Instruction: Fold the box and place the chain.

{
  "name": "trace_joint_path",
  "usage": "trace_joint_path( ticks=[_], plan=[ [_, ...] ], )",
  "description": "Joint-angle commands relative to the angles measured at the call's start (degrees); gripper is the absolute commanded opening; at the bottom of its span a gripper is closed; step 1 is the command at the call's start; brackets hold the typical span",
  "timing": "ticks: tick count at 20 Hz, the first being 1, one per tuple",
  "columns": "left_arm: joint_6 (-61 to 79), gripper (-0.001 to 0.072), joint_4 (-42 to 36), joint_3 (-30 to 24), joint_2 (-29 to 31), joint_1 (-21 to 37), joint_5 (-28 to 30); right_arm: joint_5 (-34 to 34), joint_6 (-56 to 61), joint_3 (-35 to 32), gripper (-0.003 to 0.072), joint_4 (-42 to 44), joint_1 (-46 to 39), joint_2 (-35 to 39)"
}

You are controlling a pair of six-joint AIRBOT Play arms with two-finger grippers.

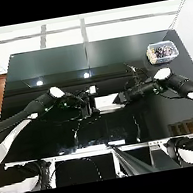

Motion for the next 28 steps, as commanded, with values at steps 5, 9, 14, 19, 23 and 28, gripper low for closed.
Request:
trace_joint_path(
  ticks=[5, 9, 14, 19, 23, 28],
  plan=[
    [-0.02, 0.0434, -0.07, 0.04, -0.02, -0.02, -0.02, -3.82, 6.32, -0.17, 0.0009, -5.31, -0.02, -1.38],
    [-0.04, 0.0433, -0.07, 0.04, -0.02, -0.02, -0.13, 1.86, 6.29, 3.98, 0.0009, -6.43, -0.55, 1.01],
    [-2.23, 0.0483, -0.02, 0.15, 0.31, -0.02, -0.02, 14.56, 10.19, 9.46, 0.0009, -18.49, -9.53, 13.44],
    [-12.04, 0.0717, 9.11, 2.93, 5.33, -0.02, -2.99, 21.86, 15.80, 9.27, 0.0010, -29.66, -18.86, 28.09],
    [-16.20, 0.0717, 8.98, 5.81, 8.63, -1.68, -8.68, 21.86, 16.76, 7.28, 0.0010, -30.93, -22.97, 33.46],
    [-22.60, 0.0715, 9.03, 13.60, 2.99, -8.76, -3.08, 16.55, 17.90, 4.11, 0.0009, -30.47, -22.99, 33.51]
  ],
)
